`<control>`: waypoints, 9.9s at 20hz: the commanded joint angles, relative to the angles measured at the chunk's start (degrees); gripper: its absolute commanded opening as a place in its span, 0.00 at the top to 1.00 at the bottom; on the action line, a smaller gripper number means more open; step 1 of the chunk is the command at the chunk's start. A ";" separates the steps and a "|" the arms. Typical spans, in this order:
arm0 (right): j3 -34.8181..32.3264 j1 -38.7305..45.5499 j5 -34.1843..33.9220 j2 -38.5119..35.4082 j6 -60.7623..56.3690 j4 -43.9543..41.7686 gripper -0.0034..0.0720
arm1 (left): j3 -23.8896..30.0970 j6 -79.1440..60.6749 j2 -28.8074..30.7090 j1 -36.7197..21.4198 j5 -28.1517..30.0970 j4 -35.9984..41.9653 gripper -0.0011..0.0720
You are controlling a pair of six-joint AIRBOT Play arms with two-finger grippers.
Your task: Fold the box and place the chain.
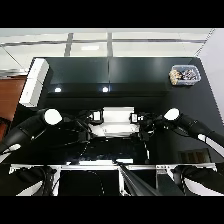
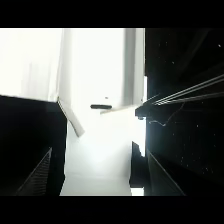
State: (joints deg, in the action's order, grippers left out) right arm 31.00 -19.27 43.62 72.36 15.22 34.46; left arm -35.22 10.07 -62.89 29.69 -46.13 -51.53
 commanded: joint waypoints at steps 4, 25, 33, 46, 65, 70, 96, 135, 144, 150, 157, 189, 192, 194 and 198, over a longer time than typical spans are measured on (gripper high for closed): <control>0.00 -0.02 -0.04 0.00 -0.02 -0.02 0.41 | 0.02 -1.14 -3.32 4.55 4.55 1.33 0.37; 0.00 -0.02 -0.15 0.00 -0.09 -0.09 0.40 | 0.02 -0.61 -8.90 8.00 10.05 16.17 0.68; 0.00 -0.02 -0.17 0.00 -0.09 -0.07 0.40 | 0.02 -0.61 -8.87 7.93 8.57 13.94 0.43; 0.00 -0.02 -0.83 0.00 -0.66 -0.28 0.40 | -0.35 25.79 10.01 -11.82 -3.17 -5.29 0.94; 0.00 -0.04 -1.25 0.00 -0.94 -0.35 0.40 | 2.23 50.36 -18.29 -16.79 -13.20 21.75 0.94; 0.00 -0.02 -1.22 0.00 -0.94 -0.35 0.40 | -1.16 50.31 -18.56 -15.80 -12.90 21.55 0.94; 0.00 -0.02 -1.25 0.00 -0.94 -0.37 0.40 | -2.82 45.59 -18.21 -14.29 -10.60 18.34 0.94; 0.00 -0.02 -1.22 0.00 -0.94 -0.35 0.40 | -2.99 40.15 -18.21 -18.34 -21.46 27.12 0.29; 0.00 -0.02 -1.22 0.00 -0.94 -0.35 0.40 | -2.99 38.36 -18.21 -16.46 -21.40 31.41 0.32; 0.00 -0.02 -1.25 0.00 -0.94 -0.35 0.40 | -7.23 51.58 -18.05 -12.98 -16.90 20.37 0.32; 0.00 -0.02 -1.25 0.00 -0.94 -0.35 0.40 | -15.93 66.36 -18.05 -3.26 -13.66 11.43 0.32; 0.00 -0.02 -1.25 0.00 -0.94 -0.35 0.40 | -23.17 82.86 -18.14 3.43 -12.41 -1.70 0.21; 0.02 -0.02 -1.25 0.00 -0.94 -0.35 0.40 | -23.15 82.88 -18.23 3.61 -13.55 -1.64 0.21; 0.00 -0.02 -1.25 0.00 -0.96 -0.37 0.40 | -23.15 82.95 -18.23 4.13 -13.68 -1.86 0.21; 0.00 -0.02 -1.25 0.00 -0.94 -0.35 0.40 | -23.15 83.38 -18.27 4.57 -12.81 -2.23 0.21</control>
State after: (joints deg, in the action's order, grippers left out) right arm 31.00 -19.27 42.46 72.34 14.33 34.22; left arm -58.33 93.38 -81.10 34.02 -59.18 -54.35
